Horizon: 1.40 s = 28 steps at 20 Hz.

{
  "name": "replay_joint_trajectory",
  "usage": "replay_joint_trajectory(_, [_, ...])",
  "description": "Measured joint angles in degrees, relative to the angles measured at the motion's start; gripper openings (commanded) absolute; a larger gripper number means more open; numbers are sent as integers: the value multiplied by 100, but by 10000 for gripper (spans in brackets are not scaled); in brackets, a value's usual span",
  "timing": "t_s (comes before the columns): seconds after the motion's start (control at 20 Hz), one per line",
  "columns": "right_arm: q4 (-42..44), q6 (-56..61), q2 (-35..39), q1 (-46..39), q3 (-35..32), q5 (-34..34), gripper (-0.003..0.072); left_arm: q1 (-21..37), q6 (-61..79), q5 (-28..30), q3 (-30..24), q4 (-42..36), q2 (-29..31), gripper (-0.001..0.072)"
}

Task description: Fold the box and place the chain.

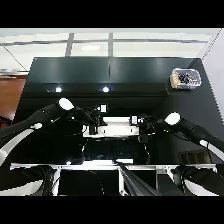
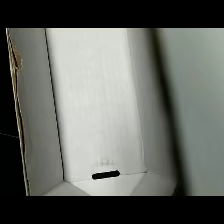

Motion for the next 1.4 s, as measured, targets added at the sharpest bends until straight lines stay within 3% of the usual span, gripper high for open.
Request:
replay_joint_trajectory(0.35, [0, 2, -17, 4, 4, -15, 706, 0, 0, -2, 0, 0, 0, 32])
replay_joint_trajectory(0.4, [0, 2, -22, 4, 4, -22, 677, 0, 0, -2, 0, 0, 0, 32])
replay_joint_trajectory(0.45, [-4, 2, -22, 4, 4, -28, 534, 0, 0, -4, 0, 0, 0, 32])
replay_joint_trajectory(0.5, [-2, 11, -22, 4, 4, -44, 490, 0, 0, 0, 0, 0, 0, 32])
replay_joint_trajectory(0.75, [-13, 15, -22, 11, 4, -37, 490, 0, 0, -15, 0, 0, 0, 35])
replay_joint_trajectory(0.8, [-15, 15, -22, 15, 4, -35, 490, 0, -4, -20, 0, 2, 0, 72])
replay_joint_trajectory(0.85, [-20, 15, -22, 17, 4, -35, 491, 0, -17, -24, 0, 2, 4, 198])
replay_joint_trajectory(0.95, [-24, 15, -22, 22, 4, -35, 490, 0, -208, -50, 0, 0, 44, 363])
replay_joint_trajectory(1.05, [-28, 15, -22, 22, 4, -33, 490, 2, -326, -109, 0, 4, 138, 621])
replay_joint_trajectory(1.1, [-35, -2, -22, 22, 4, -22, 490, 4, -369, -168, 0, 35, 212, 650])
replay_joint_trajectory(1.4, [-37, 11, -22, 22, 4, -20, 490, 162, -1493, -330, 0, 1261, 1141, 630])
